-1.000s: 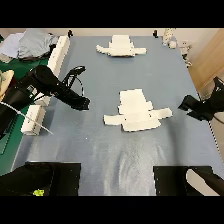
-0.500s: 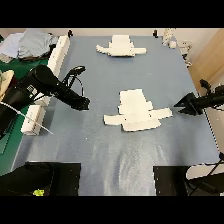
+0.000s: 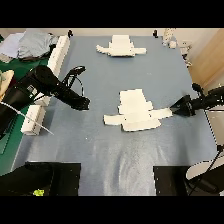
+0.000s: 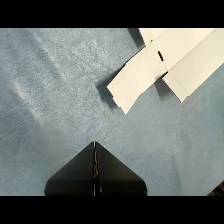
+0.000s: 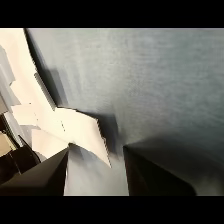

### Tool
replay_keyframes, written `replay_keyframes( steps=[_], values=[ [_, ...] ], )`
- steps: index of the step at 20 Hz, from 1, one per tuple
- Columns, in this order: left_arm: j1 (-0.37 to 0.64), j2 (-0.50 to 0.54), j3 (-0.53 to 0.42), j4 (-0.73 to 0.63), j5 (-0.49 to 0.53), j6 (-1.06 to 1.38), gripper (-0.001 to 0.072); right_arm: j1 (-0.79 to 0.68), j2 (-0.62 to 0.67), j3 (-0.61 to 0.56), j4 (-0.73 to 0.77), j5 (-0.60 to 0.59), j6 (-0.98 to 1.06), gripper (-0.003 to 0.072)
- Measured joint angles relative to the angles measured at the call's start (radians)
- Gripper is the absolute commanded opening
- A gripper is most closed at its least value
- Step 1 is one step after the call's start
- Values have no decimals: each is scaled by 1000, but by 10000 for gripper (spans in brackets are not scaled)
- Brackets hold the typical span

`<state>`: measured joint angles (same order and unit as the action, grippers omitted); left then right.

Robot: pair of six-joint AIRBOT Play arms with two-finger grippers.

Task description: Fold the box.

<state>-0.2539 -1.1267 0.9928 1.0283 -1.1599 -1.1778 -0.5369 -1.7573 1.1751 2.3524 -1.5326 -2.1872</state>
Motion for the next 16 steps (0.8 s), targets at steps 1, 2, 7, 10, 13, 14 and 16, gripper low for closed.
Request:
replay_keyframes(
  steps=[1,2,7,10,13,14,16],
  values=[
    [0,0,0,0,0,0,13,11,-3,1,4,0,-5,509],
    [0,0,0,0,0,0,13,23,-5,2,5,1,-8,477],
    [0,0,0,0,0,0,13,106,-10,5,9,-15,-18,364],
    [0,0,0,0,0,0,13,145,-1,5,10,-53,-13,144],
    [0,0,0,0,0,0,13,162,25,5,10,-72,-9,1],
    [0,0,0,0,0,0,13,164,37,5,10,-72,-9,1],
    [0,0,0,0,0,0,13,171,72,-7,11,-57,-7,1]
  ],
)
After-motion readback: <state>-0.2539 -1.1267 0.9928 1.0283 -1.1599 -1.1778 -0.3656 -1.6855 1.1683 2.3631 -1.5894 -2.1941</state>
